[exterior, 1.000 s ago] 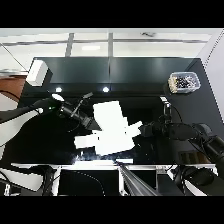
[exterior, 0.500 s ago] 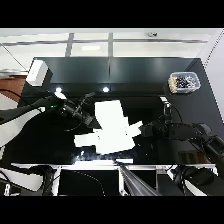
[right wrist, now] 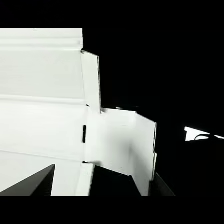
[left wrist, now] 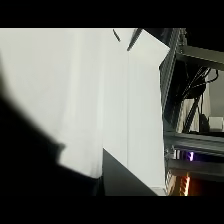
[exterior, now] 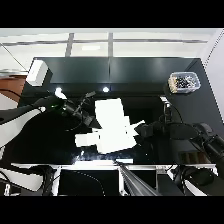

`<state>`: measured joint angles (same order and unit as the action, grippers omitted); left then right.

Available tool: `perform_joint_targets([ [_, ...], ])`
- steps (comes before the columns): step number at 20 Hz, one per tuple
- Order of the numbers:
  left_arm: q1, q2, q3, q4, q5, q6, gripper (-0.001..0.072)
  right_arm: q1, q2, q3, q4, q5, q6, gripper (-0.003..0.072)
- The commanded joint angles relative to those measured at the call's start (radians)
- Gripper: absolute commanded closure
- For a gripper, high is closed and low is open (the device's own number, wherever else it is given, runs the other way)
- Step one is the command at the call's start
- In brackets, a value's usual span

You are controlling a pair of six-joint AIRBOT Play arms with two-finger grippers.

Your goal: Fold the box and place the chain.

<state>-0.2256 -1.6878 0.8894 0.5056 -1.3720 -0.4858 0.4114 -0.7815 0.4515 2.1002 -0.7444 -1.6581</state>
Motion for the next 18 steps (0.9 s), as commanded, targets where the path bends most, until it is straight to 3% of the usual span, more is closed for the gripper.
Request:
perform_joint_targets([
  [1, -0.014, 0.053, 0.004, 0.010, 0.006, 0.066, 0.0688, -0.054, 0.009, 0.069, -0.183, -0.130, -0.003, -0.0002],
  [3, -0.068, 0.166, -0.001, 0.050, 0.028, 0.121, 0.0689, -0.098, 0.017, 0.156, -0.342, -0.212, -0.003, -0.0003],
  [7, -0.192, 0.455, -0.095, 0.065, 0.394, 0.270, 0.0686, -0.118, 0.018, 0.213, -0.630, -0.218, -0.032, -0.0003],
  [8, -0.203, 0.492, -0.126, 0.042, 0.439, 0.349, 0.0685, -0.118, 0.018, 0.213, -0.679, -0.216, -0.044, -0.0003],
  [11, -0.217, 0.467, -0.188, 0.113, 0.444, 0.587, 0.0683, -0.118, 0.018, 0.213, -0.717, -0.168, -0.043, -0.0002],
  [14, -0.219, 0.409, -0.207, 0.099, 0.427, 0.579, 0.0684, -0.118, 0.018, 0.209, -0.621, -0.028, -0.050, -0.0002],
  [18, -0.219, 0.341, -0.213, 0.060, 0.456, 0.746, 0.0685, -0.118, 0.018, 0.158, -0.373, 0.117, -0.386, -0.0002],
])
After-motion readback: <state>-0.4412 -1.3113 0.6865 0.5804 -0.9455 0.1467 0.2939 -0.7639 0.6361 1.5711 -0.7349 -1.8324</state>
